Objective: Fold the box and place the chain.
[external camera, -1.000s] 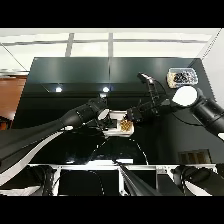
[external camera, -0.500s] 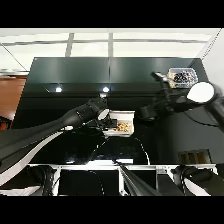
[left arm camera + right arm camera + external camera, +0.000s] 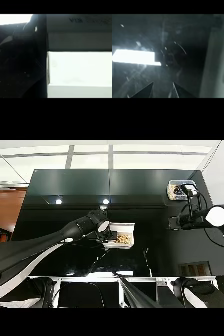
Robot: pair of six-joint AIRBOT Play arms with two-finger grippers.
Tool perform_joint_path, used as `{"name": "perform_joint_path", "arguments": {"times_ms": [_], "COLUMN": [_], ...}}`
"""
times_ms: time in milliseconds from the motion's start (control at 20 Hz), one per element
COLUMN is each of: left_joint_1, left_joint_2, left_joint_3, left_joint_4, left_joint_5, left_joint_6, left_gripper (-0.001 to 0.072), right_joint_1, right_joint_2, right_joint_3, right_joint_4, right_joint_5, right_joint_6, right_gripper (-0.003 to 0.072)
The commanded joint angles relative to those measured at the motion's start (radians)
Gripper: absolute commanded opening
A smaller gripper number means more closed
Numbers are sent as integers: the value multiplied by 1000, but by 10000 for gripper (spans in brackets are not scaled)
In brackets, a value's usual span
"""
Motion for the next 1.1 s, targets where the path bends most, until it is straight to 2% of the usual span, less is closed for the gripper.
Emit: {"name": "perform_joint_path", "arguments": {"times_ms": [0, 50, 100, 150, 200, 300, 500, 600, 700, 750, 800, 850, 900, 950, 1000, 1050], "left_joint_1": [7, 8, 6, 2, -2, -8, 0, 64, 184, 263, 346, 434, 515, 571, 605, 616], "left_joint_2": [2, 4, 8, 20, 43, 106, 264, 357, 454, 499, 533, 556, 559, 552, 546, 539], "left_joint_3": [11, 19, 30, 39, 46, 47, 25, -43, -152, -218, -280, -350, -415, -468, -511, -547], "left_joint_4": [5, 10, 25, 37, 60, 114, 241, 262, 241, 171, 38, -179, -458, -688, -830, -902], "left_joint_5": [-10, -20, -31, -31, -30, -38, -128, -158, -141, -91, -28, 45, 76, 59, 41, 65], "left_joint_6": [11, 6, -17, -30, -56, -61, 97, 172, 226, 285, 390, 601, 912, 1239, 1514, 1692], "left_gripper": [29, 33, 122, 348, 504, 517, 518, 517, 517, 517, 518, 518, 519, 519, 568, 720], "right_joint_1": [-6, -7, -7, -7, -8, -8, -8, -8, -8, -8, -8, -8, -8, -8, -8, -8], "right_joint_2": [7, 7, 7, 7, 7, 7, 7, 7, 7, 7, 7, 7, 7, 7, 7, 7], "right_joint_3": [-62, -76, -89, -96, -97, -97, -97, -97, -97, -97, -97, -97, -97, -97, -97, -97], "right_joint_4": [45, 43, 40, 37, 37, 38, 38, 38, 38, 38, 38, 41, 42, 46, 49, 61], "right_joint_5": [-98, -98, -98, -96, -90, -95, -96, -101, -115, -118, -118, -117, -116, -113, -108, -99], "right_joint_6": [6, -5, -13, -16, -17, -16, -16, -16, -16, -16, -16, -14, -4, 8, 19, 22], "right_gripper": [287, 286, 287, 286, 287, 286, 286, 287, 287, 287, 287, 287, 287, 287, 287, 287]}}
